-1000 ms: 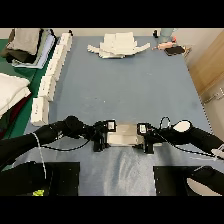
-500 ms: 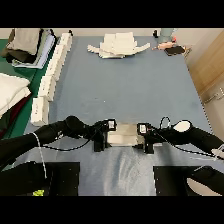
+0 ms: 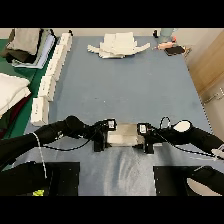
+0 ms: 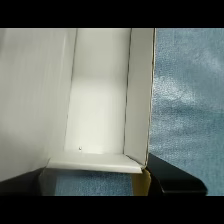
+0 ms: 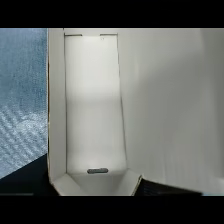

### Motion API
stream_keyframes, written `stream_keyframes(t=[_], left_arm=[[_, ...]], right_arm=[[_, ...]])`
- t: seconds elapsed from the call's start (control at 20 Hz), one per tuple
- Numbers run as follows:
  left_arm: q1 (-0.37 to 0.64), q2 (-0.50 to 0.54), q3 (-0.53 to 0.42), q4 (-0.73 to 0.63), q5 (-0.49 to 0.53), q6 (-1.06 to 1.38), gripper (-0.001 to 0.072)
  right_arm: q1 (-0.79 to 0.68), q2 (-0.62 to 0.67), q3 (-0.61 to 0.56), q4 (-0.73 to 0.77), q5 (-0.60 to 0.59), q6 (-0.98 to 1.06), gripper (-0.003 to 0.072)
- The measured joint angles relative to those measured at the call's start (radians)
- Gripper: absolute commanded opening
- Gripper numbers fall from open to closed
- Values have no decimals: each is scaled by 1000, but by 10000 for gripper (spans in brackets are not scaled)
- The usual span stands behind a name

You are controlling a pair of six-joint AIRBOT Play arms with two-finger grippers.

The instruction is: Fold the box.

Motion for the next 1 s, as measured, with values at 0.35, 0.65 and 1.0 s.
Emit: stream_keyframes(t=[0.35,0.65,1.0], left_arm=[[0,0,0,0,-2,-1,615],[0,0,0,1,-3,1,615],[0,0,0,-1,-3,-2,615]], right_arm=[[0,0,0,-10,13,32,720],[-31,18,3,-46,89,68,720],[-207,209,5,-167,205,138,720]])
